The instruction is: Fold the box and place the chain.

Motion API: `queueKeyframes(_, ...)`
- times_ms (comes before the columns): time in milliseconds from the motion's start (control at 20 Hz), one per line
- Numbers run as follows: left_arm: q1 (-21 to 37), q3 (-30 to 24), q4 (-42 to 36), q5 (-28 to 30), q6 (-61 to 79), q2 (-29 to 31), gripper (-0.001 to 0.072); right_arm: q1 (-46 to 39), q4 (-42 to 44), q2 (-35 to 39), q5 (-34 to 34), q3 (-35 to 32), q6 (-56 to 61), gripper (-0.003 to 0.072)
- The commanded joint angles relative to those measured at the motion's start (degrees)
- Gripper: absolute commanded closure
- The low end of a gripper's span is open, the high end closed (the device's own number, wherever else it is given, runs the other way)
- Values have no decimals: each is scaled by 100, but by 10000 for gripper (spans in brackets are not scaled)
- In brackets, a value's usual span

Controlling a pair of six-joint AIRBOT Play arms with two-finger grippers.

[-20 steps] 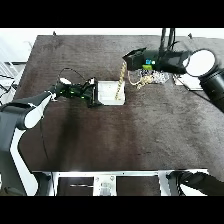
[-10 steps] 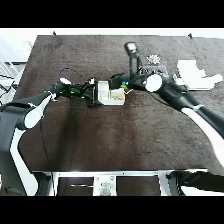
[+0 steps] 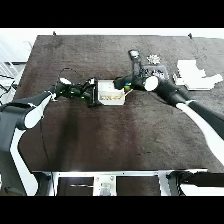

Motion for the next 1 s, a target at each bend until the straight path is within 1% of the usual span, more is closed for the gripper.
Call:
queueKeyframes(0, -2, -2, 2, 4, 2, -2, 373, -763, -297, 542, 337, -168, 4, 302)
queueKeyframes(50, -2, -2, 2, 4, 2, -2, 373, -1025, -293, 560, 409, -245, 9, 257)
queueKeyframes(100, -2, -2, 2, 4, 2, -4, 373, -1270, -291, 538, 393, -376, 11, 233)
queueKeyframes(200, -2, -2, 0, 15, 2, -4, 373, -1585, -269, 278, 271, -487, 201, 231)
queueKeyframes(300, -2, -2, 2, 13, 2, -4, 373, -1696, 15, -181, 192, -387, 212, 231)
queueKeyframes(600, -2, -2, 2, 13, 2, -2, 373, -1650, 177, -1576, 162, 599, 197, 233)
queueKeyframes(800, -2, -2, 2, 13, 2, -4, 373, -1661, 186, -1950, 85, 949, 199, 236)
queueKeyframes(950, -2, -2, 2, 13, 2, -2, 374, -1659, 358, -2197, 55, 1222, 197, 246)
